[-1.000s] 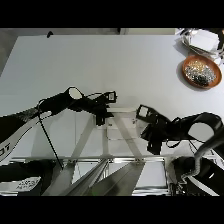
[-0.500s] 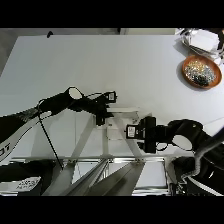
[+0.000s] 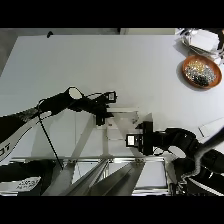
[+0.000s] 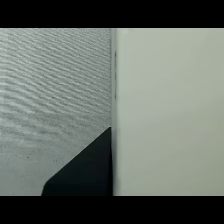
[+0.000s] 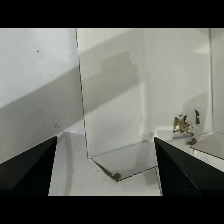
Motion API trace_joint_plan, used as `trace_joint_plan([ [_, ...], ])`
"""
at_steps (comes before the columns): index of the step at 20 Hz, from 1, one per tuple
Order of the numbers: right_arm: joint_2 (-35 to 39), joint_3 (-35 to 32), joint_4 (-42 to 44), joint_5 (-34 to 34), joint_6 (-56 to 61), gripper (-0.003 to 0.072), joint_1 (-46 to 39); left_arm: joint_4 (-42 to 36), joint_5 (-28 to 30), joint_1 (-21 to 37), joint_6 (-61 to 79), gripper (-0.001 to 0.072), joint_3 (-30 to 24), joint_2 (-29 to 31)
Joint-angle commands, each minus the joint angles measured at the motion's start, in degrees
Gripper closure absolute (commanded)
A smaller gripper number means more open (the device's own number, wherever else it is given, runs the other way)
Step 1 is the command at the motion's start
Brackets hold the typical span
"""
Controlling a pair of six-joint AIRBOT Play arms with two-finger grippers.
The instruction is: Fold the box and place the chain.
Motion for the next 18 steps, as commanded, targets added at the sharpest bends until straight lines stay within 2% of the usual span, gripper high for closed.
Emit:
trace_joint_plan([
  [1, -0.4, -0.5, -3.2, -2.9, 0.8, 0.0031, 0.2, 0.0, 0.0, 0.0, 0.0, 0.0696, 0.0, 0.0],
  [5, -0.4, -0.5, -4.4, -5.9, 1.5, 0.0033, -2.9, 0.0, 0.0, 0.0, 0.0, 0.0696, 0.0, 0.0],
  [12, -0.3, 3.0, -4.3, -5.9, 1.5, 0.0032, -6.5, 0.0, 0.0, 0.0, 0.0, 0.0696, 0.0, 0.0],
  [18, -0.3, 3.4, -1.9, -5.6, 1.5, 0.0023, -9.8, 0.0, 0.0, 0.0, 0.0, 0.0696, 0.0, 0.0],
])
